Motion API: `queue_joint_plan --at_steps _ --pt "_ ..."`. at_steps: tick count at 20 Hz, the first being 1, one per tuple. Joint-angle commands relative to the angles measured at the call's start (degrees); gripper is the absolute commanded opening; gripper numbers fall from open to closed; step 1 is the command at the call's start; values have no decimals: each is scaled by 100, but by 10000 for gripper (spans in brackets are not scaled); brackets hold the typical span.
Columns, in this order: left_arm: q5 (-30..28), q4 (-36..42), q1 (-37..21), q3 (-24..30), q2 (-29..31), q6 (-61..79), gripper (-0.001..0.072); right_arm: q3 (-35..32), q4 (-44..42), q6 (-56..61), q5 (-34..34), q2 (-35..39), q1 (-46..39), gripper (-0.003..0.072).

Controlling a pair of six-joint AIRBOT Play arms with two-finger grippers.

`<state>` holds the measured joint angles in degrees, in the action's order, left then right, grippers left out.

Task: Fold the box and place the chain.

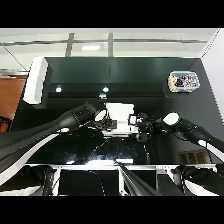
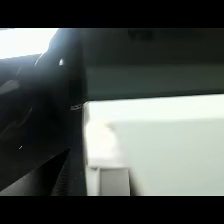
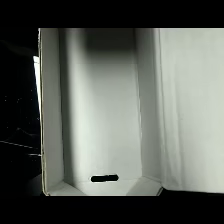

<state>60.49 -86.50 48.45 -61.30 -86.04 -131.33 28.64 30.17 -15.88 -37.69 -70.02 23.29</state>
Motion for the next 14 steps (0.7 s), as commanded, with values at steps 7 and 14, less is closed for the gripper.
queue_joint_plan --at_steps 7,14 --pt "-20 -199 2 -55 0 -94 27 -2 4 4 -2 -2 4 479" --pt "20 -289 2 -57 0 -94 27 4 778 984 -107 439 -9 694"
